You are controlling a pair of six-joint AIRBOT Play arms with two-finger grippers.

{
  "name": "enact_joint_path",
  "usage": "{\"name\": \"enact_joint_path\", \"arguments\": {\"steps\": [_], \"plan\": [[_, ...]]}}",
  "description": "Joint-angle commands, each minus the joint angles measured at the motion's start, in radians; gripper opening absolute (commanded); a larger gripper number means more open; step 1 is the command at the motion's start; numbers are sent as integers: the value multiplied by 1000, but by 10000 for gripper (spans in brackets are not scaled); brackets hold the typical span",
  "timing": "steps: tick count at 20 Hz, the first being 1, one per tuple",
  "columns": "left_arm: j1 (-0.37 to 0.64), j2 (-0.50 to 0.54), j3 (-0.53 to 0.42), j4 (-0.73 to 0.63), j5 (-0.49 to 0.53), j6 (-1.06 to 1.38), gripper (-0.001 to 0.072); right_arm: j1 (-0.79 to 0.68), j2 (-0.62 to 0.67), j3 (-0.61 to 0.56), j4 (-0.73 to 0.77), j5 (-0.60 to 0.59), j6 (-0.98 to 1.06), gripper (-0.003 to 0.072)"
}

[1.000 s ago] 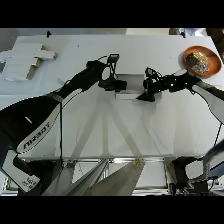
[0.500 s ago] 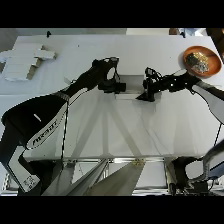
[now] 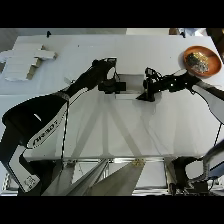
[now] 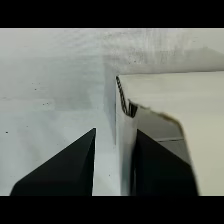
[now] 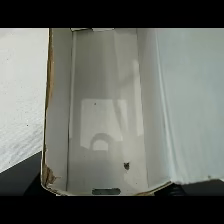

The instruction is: Fold the box and place the chain.

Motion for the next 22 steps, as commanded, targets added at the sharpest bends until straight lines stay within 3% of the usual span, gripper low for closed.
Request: {"name": "enact_joint_path", "arguments": {"steps": [1, 8, 15, 16, 19, 22], "plan": [[-2, -8, 3, -32, 11, -13, 247, 0, 0, 1, 2, 1, 0, 521], [-10, -50, 86, -14, -64, -18, 210, 0, 0, 1, 2, 1, 0, 521], [-11, -64, 90, 9, -91, -18, 204, 0, 0, 1, 2, 1, 0, 521], [-13, -64, 90, 22, -90, -18, 150, 0, 0, 1, 2, 1, 0, 521], [-14, -64, 90, 20, -64, -18, 128, 0, 0, 1, 2, 1, 0, 521], [-15, -64, 90, 16, -47, -10, 60, 0, 0, 1, 2, 1, 0, 521]]}}
